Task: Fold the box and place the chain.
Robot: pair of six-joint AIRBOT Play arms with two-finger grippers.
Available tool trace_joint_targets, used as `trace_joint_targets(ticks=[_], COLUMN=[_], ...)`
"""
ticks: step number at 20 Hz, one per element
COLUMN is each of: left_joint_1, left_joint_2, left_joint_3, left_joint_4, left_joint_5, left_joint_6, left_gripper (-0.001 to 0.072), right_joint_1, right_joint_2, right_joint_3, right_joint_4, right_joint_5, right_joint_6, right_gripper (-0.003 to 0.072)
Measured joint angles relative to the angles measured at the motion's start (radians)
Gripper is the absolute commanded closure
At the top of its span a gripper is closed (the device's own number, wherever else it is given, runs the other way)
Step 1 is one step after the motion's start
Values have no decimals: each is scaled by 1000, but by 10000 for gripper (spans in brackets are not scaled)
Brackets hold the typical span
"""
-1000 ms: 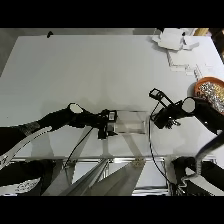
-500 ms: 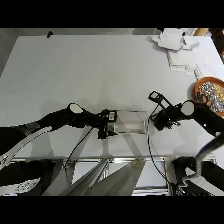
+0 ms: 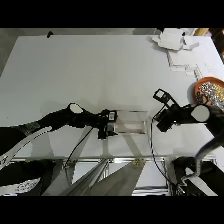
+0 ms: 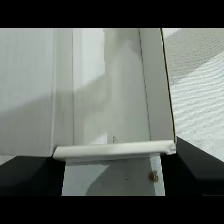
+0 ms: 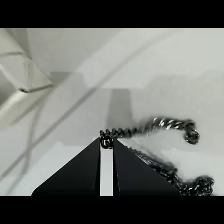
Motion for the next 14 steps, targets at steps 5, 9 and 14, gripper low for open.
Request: trace_joint_targets(ticks=[5,9,14], left_joint_1=[0,0,0], left_joint_2=[0,0,0], left_joint_3=[0,0,0], left_joint_4=[0,0,0], left_joint_5=[0,0,0], left_joint_6=[0,0,0], left_gripper=[438,438,438], right_joint_1=[0,14,143], right_joint_2=[222,308,320], right_joint_3=[0,0,0], right_joint_4=[269,506,635], right_joint_5=[78,105,38], right_joint_6=[-51,-129,-193], right_gripper=[665,665,665])
